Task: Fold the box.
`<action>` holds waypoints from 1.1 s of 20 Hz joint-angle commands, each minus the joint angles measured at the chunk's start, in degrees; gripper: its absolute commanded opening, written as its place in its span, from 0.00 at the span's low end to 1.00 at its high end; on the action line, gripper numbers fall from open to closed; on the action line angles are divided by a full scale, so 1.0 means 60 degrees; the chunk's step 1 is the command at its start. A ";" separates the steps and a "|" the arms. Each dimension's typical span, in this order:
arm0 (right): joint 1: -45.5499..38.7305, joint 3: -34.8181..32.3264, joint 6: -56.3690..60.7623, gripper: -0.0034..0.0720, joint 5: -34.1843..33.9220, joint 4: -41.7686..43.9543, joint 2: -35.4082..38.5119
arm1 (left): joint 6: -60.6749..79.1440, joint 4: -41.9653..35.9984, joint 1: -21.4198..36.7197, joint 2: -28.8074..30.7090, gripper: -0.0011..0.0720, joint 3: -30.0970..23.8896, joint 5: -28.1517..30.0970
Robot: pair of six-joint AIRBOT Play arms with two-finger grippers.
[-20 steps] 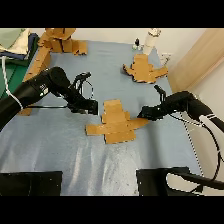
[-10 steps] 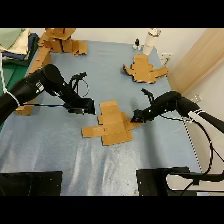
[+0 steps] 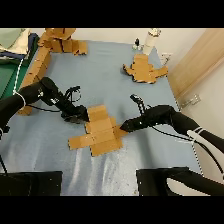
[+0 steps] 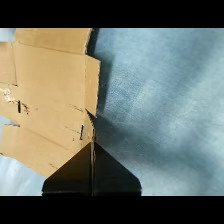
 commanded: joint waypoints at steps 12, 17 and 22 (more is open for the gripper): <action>0.0423 -0.0790 -0.0131 0.05 0.0062 0.0477 0.0769 | 0.2171 -0.2601 0.0146 -0.0619 0.90 -0.0433 0.1271; 0.0652 -0.0790 -0.0117 0.05 0.0208 0.0474 0.0769 | 0.2339 -0.2878 0.0149 -0.0474 0.81 0.0004 0.0667; 0.0652 -0.0790 -0.0026 0.05 0.0565 0.0474 0.0769 | 0.2379 -0.2597 0.0109 -0.0401 0.81 0.0025 -0.0157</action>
